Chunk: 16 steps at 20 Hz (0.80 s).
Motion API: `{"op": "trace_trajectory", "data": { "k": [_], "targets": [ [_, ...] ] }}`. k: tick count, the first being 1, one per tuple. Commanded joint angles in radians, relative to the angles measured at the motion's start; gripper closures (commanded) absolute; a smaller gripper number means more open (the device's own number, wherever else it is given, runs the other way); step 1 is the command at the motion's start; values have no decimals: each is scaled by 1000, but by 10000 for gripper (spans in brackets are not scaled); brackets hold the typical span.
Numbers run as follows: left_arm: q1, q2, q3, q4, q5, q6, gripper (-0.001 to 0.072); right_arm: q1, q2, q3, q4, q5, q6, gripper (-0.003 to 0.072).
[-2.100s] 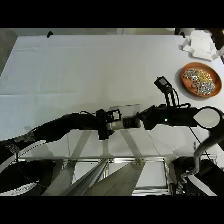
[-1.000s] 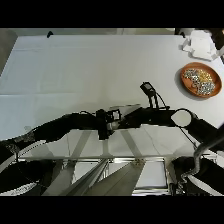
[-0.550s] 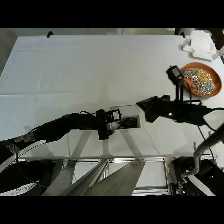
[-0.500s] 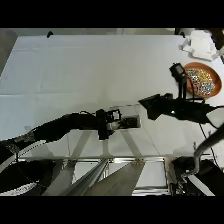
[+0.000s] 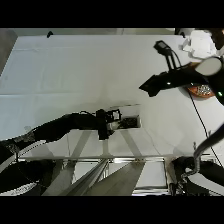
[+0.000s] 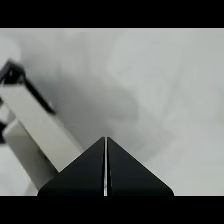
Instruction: Fold the box and place the chain.
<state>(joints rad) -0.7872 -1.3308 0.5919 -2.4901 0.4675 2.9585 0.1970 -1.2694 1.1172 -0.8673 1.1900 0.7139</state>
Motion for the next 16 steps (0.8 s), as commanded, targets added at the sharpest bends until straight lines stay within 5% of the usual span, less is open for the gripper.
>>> {"op": "trace_trajectory", "data": {
  "k": [1,12,16],
  "targets": [
    [0,0,0,0,0,0,378,63,-217,155,-93,218,-296,675],
    [0,0,0,1,0,0,378,162,-271,106,-50,288,-357,664],
    [0,0,0,0,0,0,378,175,-156,-50,-27,158,-357,365]
  ]
}}
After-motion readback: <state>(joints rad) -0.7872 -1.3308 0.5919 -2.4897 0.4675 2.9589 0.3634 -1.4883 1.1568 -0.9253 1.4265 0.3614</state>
